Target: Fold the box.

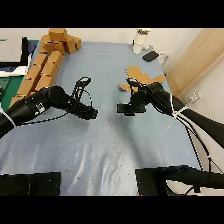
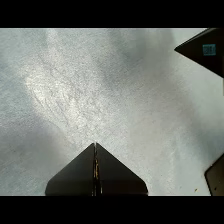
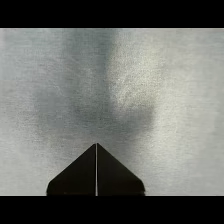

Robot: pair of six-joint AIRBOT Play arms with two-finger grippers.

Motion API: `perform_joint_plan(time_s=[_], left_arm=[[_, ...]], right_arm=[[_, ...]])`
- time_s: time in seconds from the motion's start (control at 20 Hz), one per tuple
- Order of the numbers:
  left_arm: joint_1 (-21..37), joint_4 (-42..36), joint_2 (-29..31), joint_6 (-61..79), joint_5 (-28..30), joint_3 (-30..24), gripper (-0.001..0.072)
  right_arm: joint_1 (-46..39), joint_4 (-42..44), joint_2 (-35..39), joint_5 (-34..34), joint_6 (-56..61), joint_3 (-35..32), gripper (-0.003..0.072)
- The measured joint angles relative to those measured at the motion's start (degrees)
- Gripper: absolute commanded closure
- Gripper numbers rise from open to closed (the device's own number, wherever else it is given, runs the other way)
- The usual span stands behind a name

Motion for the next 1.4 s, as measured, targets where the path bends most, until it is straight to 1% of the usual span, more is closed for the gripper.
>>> perform_joint_plan(time_s=[0.65,0.95,1.0,1.05,1.1,1.15,1.2,1.25,1.3,1.35,1.4], left_arm=[[0.0,0.0,0.0,0.0,0.0,0.0,0.0699],[0.0,-0.39,0.0,0.0,0.46,0.0,0.0699],[0.0,-0.55,0.0,0.0,0.92,0.0,0.0699],[0.0,-0.7,0.0,0.0,1.49,0.0,0.0699],[0.0,-0.83,0.0,0.0,2.1,0.0,0.0699],[0.0,-0.87,0.0,0.0,2.54,0.0,0.0699],[0.0,-0.92,0.0,0.0,3.04,0.0,0.0699],[0.0,-0.94,0.0,0.0,3.3,0.0,0.0699],[0.0,-0.96,0.0,-0.02,3.58,0.0,0.0699],[0.0,-1.09,-0.02,-0.02,3.98,0.0,0.0699],[0.0,-1.11,-0.07,-0.04,4.46,0.0,0.0698]], right_arm=[[-0.02,-0.02,0.0,0.0,0.02,0.0,0.0681],[-0.02,-0.02,-0.07,2.14,-0.02,-0.11,0.0681],[-0.17,-0.52,-0.09,2.64,-0.31,0.09,0.0667],[-0.92,-1.92,-0.09,2.99,-0.59,0.76,0.0578],[-2.36,-4.28,-0.13,3.26,-1.01,1.88,0.0555],[-4.92,-7.04,-0.28,3.39,-1.62,3.72,0.0499],[-8.5,-9.05,-0.7,3.52,-3.15,6.12,0.0398],[-12.76,-10.08,-1.55,3.61,-5.11,8.7,0.0219],[-18.16,-10.49,-3.06,3.72,-7.87,11.87,0.0183],[-23.54,-9.6,-5.05,3.74,-10.93,14.88,0.0183],[-29.38,-6.82,-7.63,4.13,-14.86,18.16,0.0182]])
